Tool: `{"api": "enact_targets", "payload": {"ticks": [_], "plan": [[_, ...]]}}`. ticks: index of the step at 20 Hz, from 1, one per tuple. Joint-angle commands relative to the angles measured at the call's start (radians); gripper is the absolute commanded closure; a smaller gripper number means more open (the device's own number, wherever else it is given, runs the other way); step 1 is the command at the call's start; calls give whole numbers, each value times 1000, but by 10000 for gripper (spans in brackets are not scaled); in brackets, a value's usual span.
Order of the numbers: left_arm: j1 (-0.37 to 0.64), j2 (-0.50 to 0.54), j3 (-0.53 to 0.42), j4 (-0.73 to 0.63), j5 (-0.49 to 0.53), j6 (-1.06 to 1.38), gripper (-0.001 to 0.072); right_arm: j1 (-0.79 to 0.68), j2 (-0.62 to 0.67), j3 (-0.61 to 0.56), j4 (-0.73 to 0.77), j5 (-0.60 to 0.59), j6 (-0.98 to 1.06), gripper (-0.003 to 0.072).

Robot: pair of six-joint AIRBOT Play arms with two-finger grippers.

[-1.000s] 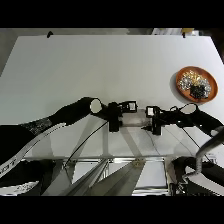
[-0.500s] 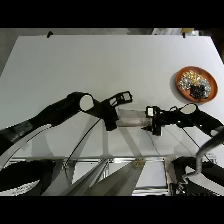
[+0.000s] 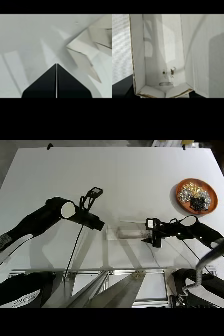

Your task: Fold the box and place the chain.

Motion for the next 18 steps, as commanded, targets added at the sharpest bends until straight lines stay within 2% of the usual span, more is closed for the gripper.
{"api": "enact_targets", "payload": {"ticks": [1,6,13,18], "plan": [[18,-41,-50,-16,37,-145,706,0,0,0,0,0,0,350],[-27,-138,-50,-187,58,-140,706,0,0,0,0,0,0,350],[-72,-148,-43,-307,71,-84,703,0,0,0,0,0,0,350],[-98,-148,18,-335,71,-66,701,0,0,0,0,0,0,350]]}}
